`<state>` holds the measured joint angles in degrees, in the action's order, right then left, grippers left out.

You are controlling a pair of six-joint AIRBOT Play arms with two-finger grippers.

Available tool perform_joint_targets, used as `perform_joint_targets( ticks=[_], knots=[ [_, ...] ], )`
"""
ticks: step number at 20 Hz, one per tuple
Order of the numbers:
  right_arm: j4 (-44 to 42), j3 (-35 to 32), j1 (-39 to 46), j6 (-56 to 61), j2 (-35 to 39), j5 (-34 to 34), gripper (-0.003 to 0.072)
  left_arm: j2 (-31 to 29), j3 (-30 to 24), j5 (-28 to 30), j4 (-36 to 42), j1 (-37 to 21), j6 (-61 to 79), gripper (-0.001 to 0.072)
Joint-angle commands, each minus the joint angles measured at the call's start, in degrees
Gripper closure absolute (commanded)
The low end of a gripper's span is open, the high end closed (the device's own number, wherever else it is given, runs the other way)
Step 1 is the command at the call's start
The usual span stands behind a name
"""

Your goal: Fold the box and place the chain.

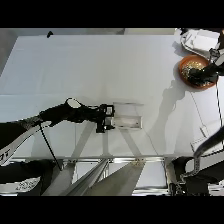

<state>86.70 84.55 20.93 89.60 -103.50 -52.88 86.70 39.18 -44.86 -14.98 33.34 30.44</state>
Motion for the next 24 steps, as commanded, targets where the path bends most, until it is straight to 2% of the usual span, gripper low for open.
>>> perform_joint_targets(
  ticks=[1, 2, 3, 6, 8, 14, 20, 24],
  knots=[
    [-0.15, 0.02, 0.04, 0.57, -0.48, -0.63, 0.0615, -0.04, 0.0, 0.02, -0.02, -0.04, 0.02, 0.0458],
    [-0.15, 0.02, 0.04, 0.57, -0.48, -0.46, 0.0665, -0.04, 0.0, 0.02, -0.02, -0.04, 0.02, 0.0458],
    [-0.15, 0.02, 0.04, 0.57, -0.46, -0.42, 0.0675, -0.04, 0.0, 0.02, -0.02, -0.04, 0.02, 0.0458],
    [-0.13, 0.11, 0.04, -0.26, 1.51, -1.53, 0.0676, -0.04, 0.0, 0.02, -0.02, -0.04, 0.02, 0.0458],
    [-0.15, 0.11, 0.02, -2.25, 5.42, -2.86, 0.0676, -0.04, 0.0, 0.02, -0.02, -0.04, 0.02, 0.0458],
    [-2.43, 0.11, 0.02, -9.07, 23.39, -11.04, 0.0675, -0.04, 0.0, 0.02, -0.02, -0.04, 0.02, 0.0458],
    [-15.1, 0.09, 0.02, -15.67, 42.47, -20.92, 0.0675, -0.04, 0.0, 0.02, -0.02, -0.04, 0.0, 0.0458],
    [-24.24, 0.09, -0.02, -16.65, 52.7, -26.86, 0.0675, -0.04, 0.0, 0.02, -0.02, -0.04, 0.02, 0.0458]
  ],
)
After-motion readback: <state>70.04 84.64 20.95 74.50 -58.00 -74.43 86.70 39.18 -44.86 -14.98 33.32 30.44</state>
